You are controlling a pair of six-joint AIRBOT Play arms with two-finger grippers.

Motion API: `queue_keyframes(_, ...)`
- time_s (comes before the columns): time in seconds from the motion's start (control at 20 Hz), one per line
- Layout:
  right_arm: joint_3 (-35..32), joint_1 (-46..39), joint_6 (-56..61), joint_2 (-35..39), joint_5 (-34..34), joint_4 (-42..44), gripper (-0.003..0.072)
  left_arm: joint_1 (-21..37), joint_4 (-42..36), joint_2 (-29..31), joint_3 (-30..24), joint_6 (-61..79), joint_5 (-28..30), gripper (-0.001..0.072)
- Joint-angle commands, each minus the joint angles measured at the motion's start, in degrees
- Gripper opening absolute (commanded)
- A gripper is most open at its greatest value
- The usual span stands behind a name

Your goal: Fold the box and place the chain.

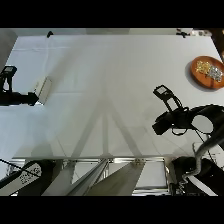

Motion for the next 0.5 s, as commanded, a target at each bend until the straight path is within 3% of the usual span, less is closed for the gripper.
queue_keyframes(0.0, 0.0, 0.0, 0.0, 0.1, -0.1, 0.2, 0.001, 2.2, 0.4, 0.2, 0.0, -1.2, -2.6, 0.07)
queue_keyframes(0.45, 0.0, 0.0, 0.0, 0.1, -0.1, 0.2, 0.001, 2.2, 0.4, 0.1, 0.0, -1.2, -3.0, 0.0699)
